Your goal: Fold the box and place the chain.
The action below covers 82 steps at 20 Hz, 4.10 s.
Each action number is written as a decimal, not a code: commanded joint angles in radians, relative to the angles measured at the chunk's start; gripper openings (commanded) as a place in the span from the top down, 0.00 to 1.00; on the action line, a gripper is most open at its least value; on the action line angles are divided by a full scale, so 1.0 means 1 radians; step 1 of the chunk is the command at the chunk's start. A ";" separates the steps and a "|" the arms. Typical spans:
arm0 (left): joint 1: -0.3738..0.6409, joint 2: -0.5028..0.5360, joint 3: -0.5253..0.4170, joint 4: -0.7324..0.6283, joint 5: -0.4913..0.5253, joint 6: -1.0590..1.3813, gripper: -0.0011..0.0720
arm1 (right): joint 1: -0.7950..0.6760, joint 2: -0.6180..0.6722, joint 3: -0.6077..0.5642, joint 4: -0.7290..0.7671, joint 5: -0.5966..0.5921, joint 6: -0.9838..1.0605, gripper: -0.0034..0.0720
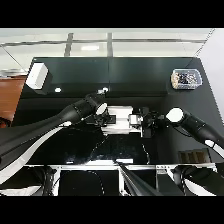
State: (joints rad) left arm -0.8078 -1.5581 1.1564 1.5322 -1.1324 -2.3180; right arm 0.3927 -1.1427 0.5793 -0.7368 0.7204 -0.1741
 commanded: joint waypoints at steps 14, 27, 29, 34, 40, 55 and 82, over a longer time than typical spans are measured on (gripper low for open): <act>0.001 -0.001 0.001 0.000 0.002 0.000 0.95 | 0.000 -0.104 0.000 0.317 0.000 0.048 0.53; 0.001 -0.001 0.001 0.000 -0.004 0.000 0.95 | -0.050 -0.037 0.005 0.311 0.029 0.477 0.94; 0.001 -0.001 0.001 0.000 -0.004 0.000 0.95 | -0.131 0.047 0.017 0.253 0.058 0.652 0.94; 0.001 -0.001 0.001 0.000 -0.005 0.000 0.95 | -0.468 0.248 0.018 -0.012 0.058 1.099 0.94; 0.001 -0.001 0.001 -0.001 -0.005 0.000 0.95 | -0.673 0.168 -0.089 -0.100 0.158 1.452 0.94; 0.001 -0.001 0.001 -0.005 -0.005 0.000 0.95 | -0.291 -0.111 -0.027 0.225 0.260 1.099 0.94; 0.001 -0.001 0.001 -0.005 0.002 0.000 0.95 | -0.122 -0.111 0.095 0.177 0.250 1.376 0.41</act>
State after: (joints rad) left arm -0.8078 -1.5585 1.1564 1.5269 -1.1320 -2.3188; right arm 0.2413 -1.2526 0.6636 -0.5148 0.9886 1.1561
